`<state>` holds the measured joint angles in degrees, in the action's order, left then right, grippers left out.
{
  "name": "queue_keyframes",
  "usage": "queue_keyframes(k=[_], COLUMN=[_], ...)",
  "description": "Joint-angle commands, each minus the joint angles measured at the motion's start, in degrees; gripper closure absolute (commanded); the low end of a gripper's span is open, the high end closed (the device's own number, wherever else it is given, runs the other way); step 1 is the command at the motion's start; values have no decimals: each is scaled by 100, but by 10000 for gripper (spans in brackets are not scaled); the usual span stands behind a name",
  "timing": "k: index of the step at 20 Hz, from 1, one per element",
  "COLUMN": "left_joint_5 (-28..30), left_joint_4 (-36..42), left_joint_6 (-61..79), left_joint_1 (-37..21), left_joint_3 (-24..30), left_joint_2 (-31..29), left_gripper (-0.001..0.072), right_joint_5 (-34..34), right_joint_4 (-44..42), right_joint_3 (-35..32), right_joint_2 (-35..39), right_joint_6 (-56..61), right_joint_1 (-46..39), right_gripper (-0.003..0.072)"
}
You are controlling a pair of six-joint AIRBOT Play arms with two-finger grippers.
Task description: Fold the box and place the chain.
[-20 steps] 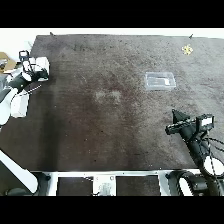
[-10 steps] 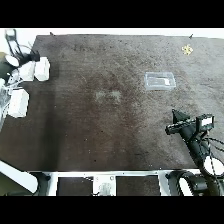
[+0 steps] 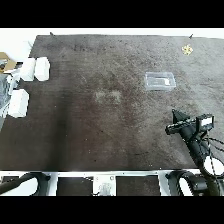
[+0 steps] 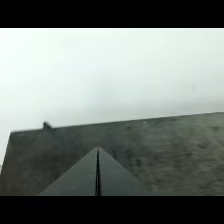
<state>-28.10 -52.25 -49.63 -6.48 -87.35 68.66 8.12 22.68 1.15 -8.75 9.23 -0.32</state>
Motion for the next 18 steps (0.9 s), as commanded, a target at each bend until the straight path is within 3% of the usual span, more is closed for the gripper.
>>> queue_keyframes(k=[1, 6, 11, 14, 18], left_joint_5=[490, 2028, 2208, 2094, 2083], left_joint_4=[411, 409, 470, 463, 273], left_joint_6=[938, 1246, 365, 260, 501], left_joint_1=[651, 1725, 2048, 2048, 2048], left_joint_3=[1331, 4426, 7095, 7840, 7921], left_joint_2=[-1486, -3799, -6098, -7020, -7066], left_gripper=[702, 702, 702, 701, 699], right_joint_5=[0, 0, 0, 0, 0], right_joint_4=[0, 0, 0, 0, 0], right_joint_3=[-2, -2, -2, -2, -2], right_joint_2=[7, 7, 7, 7, 7], right_joint_6=[0, 0, 0, 0, 0], right_joint_1=[-4, -4, -4, -4, -4], right_gripper=[680, 681, 680, 680, 681])
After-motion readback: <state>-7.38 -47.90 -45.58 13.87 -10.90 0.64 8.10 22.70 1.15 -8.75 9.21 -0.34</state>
